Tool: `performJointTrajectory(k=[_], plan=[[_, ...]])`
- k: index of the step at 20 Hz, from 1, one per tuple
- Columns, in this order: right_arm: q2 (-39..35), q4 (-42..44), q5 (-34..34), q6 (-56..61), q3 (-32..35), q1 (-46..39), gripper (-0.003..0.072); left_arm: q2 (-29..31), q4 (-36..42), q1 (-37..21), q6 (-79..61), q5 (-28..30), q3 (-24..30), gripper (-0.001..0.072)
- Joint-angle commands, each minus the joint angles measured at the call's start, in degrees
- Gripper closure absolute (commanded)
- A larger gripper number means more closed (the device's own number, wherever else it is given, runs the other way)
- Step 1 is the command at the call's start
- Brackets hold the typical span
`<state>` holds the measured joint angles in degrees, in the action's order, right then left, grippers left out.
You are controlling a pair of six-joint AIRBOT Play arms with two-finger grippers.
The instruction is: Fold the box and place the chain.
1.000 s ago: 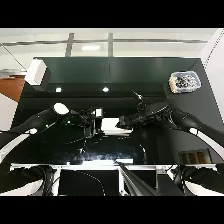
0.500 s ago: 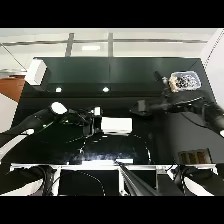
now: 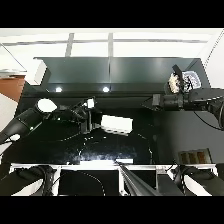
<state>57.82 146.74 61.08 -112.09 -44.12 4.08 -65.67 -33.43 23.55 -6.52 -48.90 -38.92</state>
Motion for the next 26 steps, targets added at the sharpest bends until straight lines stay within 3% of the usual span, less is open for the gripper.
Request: performJointTrajectory(k=[1,6,8,10,26], plan=[[-0.2,-1.0,-0.7,0.0,0.0,-0.4,0.0662,-1.4,0.0,4.1,1.0,0.9,-3.6,-0.0001],[-0.2,-1.4,-0.6,0.0,0.0,-0.4,0.0662,-10.5,-0.1,9.7,0.9,0.6,-12.0,0.0002],[-0.2,-1.5,-0.6,0.0,0.0,-0.4,0.0662,-12.6,-0.2,10.5,0.7,0.4,-12.6,0.0006],[-0.2,-2.3,-0.5,0.0,0.0,-0.4,0.0662,-14.1,-1.0,10.6,0.7,-3.3,-12.5,0.0006],[-0.2,-3.5,-0.5,0.0,0.0,-0.4,0.0662,-15.3,-2.2,10.6,0.3,0.2,-12.5,0.0006]])
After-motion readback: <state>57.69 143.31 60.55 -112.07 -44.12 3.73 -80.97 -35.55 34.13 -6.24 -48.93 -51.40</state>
